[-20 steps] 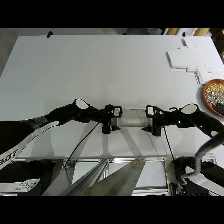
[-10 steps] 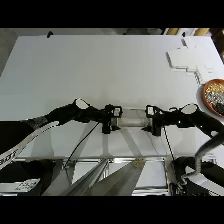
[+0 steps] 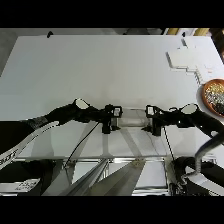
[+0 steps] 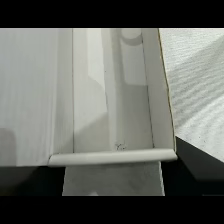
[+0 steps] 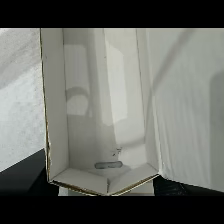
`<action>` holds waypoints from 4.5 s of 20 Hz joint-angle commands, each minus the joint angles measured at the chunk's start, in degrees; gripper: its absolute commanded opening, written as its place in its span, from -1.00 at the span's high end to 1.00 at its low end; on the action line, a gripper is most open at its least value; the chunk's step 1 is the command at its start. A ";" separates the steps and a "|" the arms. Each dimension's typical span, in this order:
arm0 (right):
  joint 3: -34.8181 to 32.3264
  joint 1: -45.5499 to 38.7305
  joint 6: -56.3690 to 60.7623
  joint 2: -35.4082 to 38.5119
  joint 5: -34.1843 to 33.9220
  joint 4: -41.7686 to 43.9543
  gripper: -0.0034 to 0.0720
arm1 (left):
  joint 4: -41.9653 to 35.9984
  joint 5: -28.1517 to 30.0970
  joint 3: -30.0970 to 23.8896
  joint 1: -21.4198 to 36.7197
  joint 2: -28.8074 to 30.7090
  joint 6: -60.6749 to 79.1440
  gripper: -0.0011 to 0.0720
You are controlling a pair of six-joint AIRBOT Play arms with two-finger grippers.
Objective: Fold the box and place the chain.
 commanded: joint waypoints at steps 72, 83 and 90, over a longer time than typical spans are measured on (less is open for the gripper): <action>1.40 -0.15 10.84 19.50 8.55 -20.81 0.43 | 0.00 0.00 0.00 -0.04 -0.04 0.02 0.12; -1.25 -0.09 3.89 14.82 2.08 -8.94 0.44 | 0.00 0.02 0.00 -0.04 -0.04 0.02 0.12; -1.25 2.80 1.07 9.55 0.76 -1.55 0.44 | 0.00 0.02 0.00 -0.04 -0.04 0.02 0.12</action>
